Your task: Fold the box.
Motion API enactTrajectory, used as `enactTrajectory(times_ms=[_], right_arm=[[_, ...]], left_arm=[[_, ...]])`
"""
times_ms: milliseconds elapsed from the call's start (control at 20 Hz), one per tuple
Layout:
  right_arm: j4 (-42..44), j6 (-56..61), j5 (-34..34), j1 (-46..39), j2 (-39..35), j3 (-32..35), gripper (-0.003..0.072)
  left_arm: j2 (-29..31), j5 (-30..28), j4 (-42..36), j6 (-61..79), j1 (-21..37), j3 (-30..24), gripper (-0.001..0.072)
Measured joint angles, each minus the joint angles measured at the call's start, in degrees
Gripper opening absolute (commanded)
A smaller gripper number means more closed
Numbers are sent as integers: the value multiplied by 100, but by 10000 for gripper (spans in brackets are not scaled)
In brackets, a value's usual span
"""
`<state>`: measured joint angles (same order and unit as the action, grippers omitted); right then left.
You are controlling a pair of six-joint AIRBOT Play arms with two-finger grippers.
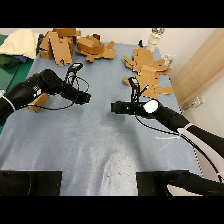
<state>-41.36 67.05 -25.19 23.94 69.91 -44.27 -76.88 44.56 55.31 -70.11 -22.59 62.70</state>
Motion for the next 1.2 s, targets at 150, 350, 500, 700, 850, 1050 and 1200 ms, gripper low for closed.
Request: enactTrajectory(times_ms=[150,350,500,700,850,1050,1200], right_arm=[[-2,0,-2,0,0,0,7],[-2,0,0,0,0,0,7],[-2,0,0,0,0,0,7],[11,0,0,0,0,0,7],[144,2,94,0,0,0,7],[398,546,476,-55,9,-17,9],[472,1027,264,-592,138,-282,9]], left_arm=[[0,0,0,0,0,0,12],[0,0,0,0,0,0,12],[0,0,0,-2,0,0,12],[0,2,0,0,0,0,12],[0,-57,0,0,0,0,12],[0,-195,-2,-2,0,0,12],[0,-282,0,0,2,0,12]])
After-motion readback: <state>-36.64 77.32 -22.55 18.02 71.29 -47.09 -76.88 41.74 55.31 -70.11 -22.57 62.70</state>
